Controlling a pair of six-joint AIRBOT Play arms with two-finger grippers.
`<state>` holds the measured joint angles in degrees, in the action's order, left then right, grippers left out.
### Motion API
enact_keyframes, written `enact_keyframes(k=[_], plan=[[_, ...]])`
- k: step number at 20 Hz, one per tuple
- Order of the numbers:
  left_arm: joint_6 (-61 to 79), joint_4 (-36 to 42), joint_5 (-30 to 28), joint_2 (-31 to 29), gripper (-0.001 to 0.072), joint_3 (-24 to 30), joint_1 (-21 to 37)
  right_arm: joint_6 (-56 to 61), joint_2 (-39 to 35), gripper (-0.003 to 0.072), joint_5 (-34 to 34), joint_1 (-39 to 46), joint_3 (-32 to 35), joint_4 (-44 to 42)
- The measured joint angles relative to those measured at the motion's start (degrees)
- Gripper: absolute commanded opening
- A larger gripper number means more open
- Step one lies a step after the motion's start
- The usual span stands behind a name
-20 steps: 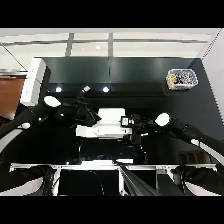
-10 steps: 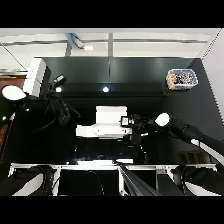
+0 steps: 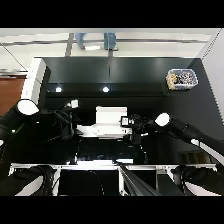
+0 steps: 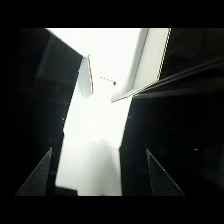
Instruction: Fold the box and place the chain.
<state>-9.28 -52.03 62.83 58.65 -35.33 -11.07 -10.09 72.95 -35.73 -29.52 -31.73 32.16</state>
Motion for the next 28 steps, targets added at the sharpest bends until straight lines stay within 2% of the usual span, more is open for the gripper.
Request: enact_keyframes(k=[6,15,16,18,20,22,27,28], plan=[[9.27,1.25,-6.51,7.02,0.0709,0.26,-5.33,0.00,0.00,0.0405,0.00,0.00,0.00,0.00],[11.91,3.67,-12.22,11.74,0.0708,0.26,-11.10,0.00,0.00,0.0405,0.02,0.00,0.00,0.00],[11.93,3.82,-13.64,12.00,0.0683,0.26,-11.76,0.00,0.00,0.0405,0.02,0.00,0.00,0.00],[11.98,4.31,-14.86,12.31,0.0514,0.11,-12.79,0.00,0.00,0.0405,0.02,0.00,0.00,0.00],[12.11,4.48,-14.27,12.41,0.0391,-0.13,-13.27,0.00,0.00,0.0405,0.02,0.00,0.00,0.00],[12.11,4.55,-12.74,12.28,0.0349,-0.26,-13.53,0.00,0.00,0.0405,0.02,0.00,0.00,0.00],[11.87,4.72,-10.86,11.82,0.0347,-0.42,-13.73,0.00,0.00,0.0405,0.02,0.00,0.00,0.00],[11.41,4.74,-10.71,11.78,0.0328,-0.42,-13.77,0.00,0.00,0.0405,0.02,0.00,0.00,0.00]])
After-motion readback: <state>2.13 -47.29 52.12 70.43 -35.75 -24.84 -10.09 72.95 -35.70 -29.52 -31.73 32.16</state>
